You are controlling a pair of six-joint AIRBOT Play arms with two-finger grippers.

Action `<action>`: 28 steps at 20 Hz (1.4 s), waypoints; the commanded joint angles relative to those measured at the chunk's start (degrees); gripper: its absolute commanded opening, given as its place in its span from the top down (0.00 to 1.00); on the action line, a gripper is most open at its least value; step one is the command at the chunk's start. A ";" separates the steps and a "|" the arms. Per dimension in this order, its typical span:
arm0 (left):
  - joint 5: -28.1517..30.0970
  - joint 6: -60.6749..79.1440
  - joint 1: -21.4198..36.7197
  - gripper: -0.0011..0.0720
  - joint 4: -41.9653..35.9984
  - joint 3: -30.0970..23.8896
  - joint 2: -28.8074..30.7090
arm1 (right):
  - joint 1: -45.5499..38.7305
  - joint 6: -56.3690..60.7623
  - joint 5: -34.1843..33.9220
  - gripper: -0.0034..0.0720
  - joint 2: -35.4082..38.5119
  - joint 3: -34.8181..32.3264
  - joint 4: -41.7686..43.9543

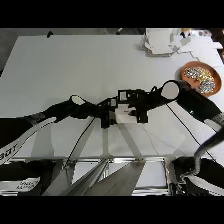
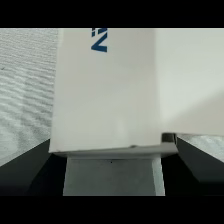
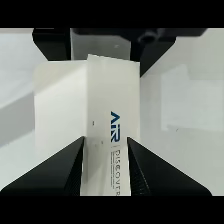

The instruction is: Fold the box and place the chain.

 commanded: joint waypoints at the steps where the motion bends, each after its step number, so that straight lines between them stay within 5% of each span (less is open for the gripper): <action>1: 0.00 0.04 0.04 0.80 0.04 0.00 0.02 | 1.16 0.46 3.15 0.55 0.09 -0.07 -0.66; 10: 0.00 0.04 0.04 0.80 0.04 0.00 0.02 | 1.49 3.48 -5.70 0.55 0.09 -3.72 -2.80; 14: 0.00 0.04 0.04 0.80 0.04 0.00 0.02 | 1.49 4.59 -5.97 0.73 1.25 -3.76 -5.42; 27: 0.00 0.02 0.04 0.80 0.02 0.00 0.02 | 1.49 4.76 -9.81 0.74 2.86 -8.33 -5.16; 28: 0.02 0.04 0.04 0.80 0.04 0.00 0.02 | 1.49 4.76 -9.55 0.69 2.86 -8.35 -4.72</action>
